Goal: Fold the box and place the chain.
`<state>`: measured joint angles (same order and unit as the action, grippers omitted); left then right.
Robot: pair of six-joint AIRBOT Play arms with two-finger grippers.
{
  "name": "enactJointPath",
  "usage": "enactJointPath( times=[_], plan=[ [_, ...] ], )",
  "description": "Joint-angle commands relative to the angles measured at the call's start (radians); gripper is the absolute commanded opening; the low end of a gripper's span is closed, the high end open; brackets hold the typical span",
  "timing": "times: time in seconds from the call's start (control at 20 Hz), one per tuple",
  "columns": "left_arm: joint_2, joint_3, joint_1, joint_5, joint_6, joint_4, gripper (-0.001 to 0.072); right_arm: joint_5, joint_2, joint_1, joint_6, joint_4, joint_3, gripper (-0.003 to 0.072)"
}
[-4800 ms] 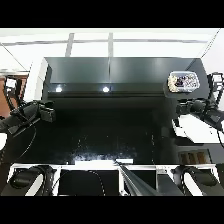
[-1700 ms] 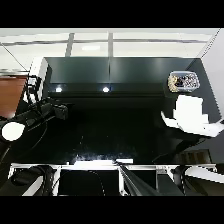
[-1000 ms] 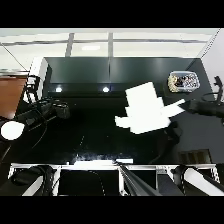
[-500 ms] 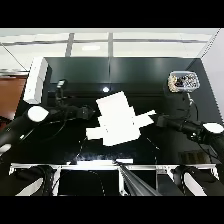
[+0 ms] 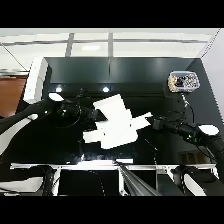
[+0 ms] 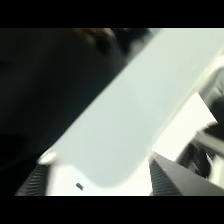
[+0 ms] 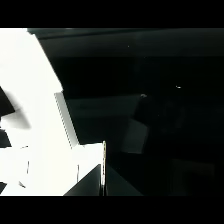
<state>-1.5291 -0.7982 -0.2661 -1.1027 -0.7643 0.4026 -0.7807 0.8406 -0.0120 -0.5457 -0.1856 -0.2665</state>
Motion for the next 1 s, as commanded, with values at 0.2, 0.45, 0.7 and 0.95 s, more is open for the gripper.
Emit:
enactJointPath(
  times=[0.2, 0.45, 0.7, 0.95],
  plan=[
    [-0.146, -0.072, 0.017, -0.293, 0.255, -0.020, 0.0190, 0.003, -0.001, 0.004, 0.000, 0.000, 0.001, 0.0014],
    [-0.140, -0.101, 0.021, -0.288, 0.315, -0.017, 0.0025, -0.016, -0.001, -0.002, -0.016, -0.122, -0.031, 0.0509],
    [0.006, -0.103, -0.038, -0.102, 0.322, 0.129, 0.0022, -0.265, -0.001, -0.040, -0.068, -0.497, -0.291, 0.0683],
    [0.163, 0.005, -0.183, 0.193, 0.829, 0.116, 0.0026, -0.275, -0.001, -0.024, 0.058, -0.576, -0.407, 0.0682]
  ],
)
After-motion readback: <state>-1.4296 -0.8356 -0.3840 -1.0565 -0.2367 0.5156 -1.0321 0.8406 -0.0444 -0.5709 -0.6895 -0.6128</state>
